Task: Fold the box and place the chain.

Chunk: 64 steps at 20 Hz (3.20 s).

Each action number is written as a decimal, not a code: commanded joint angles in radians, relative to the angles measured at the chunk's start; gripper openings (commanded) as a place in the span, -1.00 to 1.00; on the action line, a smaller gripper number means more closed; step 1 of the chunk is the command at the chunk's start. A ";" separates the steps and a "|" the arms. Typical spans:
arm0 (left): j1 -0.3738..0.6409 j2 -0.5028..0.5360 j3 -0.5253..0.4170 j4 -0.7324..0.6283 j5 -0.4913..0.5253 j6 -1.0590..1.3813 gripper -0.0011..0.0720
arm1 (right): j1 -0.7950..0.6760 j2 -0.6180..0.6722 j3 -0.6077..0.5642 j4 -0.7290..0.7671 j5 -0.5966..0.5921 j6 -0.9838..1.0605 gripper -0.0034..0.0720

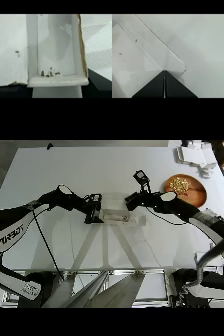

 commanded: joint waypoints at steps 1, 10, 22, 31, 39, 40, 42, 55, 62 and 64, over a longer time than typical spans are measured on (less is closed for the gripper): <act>0.001 0.001 0.000 0.002 -0.001 0.004 -0.26 | 0.000 -0.041 0.001 0.019 -0.016 0.000 -0.89; 0.001 0.002 0.000 0.002 -0.001 0.004 -0.26 | -0.025 0.221 -0.015 -0.589 0.262 0.092 -0.89; 0.001 0.001 0.000 0.002 -0.001 0.004 -0.26 | 0.103 0.148 -0.024 -0.866 0.285 0.100 -0.17; 0.001 0.001 0.000 0.002 -0.001 0.005 -0.26 | 0.178 0.101 -0.024 -0.721 0.241 0.050 -0.30; 0.001 0.001 0.000 0.002 -0.002 0.005 -0.26 | 0.177 0.100 -0.024 -0.617 0.192 -0.001 0.10; 0.001 0.001 0.000 0.002 -0.001 0.005 -0.26 | 0.177 0.100 -0.024 -0.615 0.196 0.005 0.17; 0.000 0.001 0.000 0.002 -0.001 0.005 -0.26 | 0.177 0.101 -0.024 -0.616 0.216 0.019 -0.14; 0.001 0.001 0.000 0.002 -0.001 0.005 -0.26 | -0.037 0.504 -0.024 -0.878 0.438 0.458 -0.89; 0.001 0.001 0.000 0.002 -0.001 0.004 -0.26 | -0.247 0.538 -0.241 -0.862 0.517 0.910 -0.90; 0.001 0.001 0.000 0.002 -0.001 0.004 -0.26 | -0.247 0.530 -0.342 -0.704 0.441 0.924 -0.90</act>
